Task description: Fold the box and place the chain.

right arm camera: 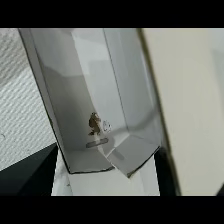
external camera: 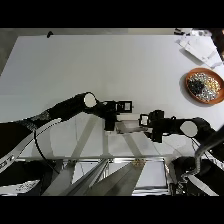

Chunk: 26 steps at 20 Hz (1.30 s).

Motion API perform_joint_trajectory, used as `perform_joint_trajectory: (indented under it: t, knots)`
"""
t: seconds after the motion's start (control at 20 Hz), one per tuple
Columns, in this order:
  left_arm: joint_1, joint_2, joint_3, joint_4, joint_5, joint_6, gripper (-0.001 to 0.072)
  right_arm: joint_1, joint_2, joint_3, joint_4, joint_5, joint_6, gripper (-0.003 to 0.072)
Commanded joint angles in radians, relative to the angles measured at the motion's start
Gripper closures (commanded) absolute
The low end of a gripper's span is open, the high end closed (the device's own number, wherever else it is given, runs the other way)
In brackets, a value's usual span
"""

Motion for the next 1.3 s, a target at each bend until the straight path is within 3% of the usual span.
perform_joint_trajectory:
  t: [0.0, 0.25, 0.5, 0.75, 0.95, 1.25]
  knots:
    - [0.000, 0.000, 0.000, 0.001, 0.001, 0.001, 0.0697, -0.013, -0.001, 0.000, 0.034, -0.007, -0.098, 0.0057]
    - [0.000, 0.000, 0.000, 0.001, 0.001, 0.000, 0.0697, -0.095, -0.001, 0.000, 0.040, 0.011, -0.100, 0.0057]
    - [0.000, 0.000, 0.000, 0.001, 0.001, 0.000, 0.0697, -0.095, -0.077, 0.000, 0.260, 0.014, -0.244, 0.0058]
    - [0.000, 0.000, 0.000, 0.001, 0.001, 0.000, 0.0697, -0.095, -0.134, 0.000, 0.269, 0.015, -0.257, 0.0058]
    - [0.000, 0.000, 0.000, 0.001, 0.001, 0.001, 0.0697, -0.095, -0.188, 0.000, 0.268, 0.095, -0.268, 0.0059]
    - [0.000, 0.000, 0.000, 0.001, 0.001, 0.000, 0.0697, -0.095, -0.192, 0.000, 0.269, 0.114, -0.283, 0.0065]
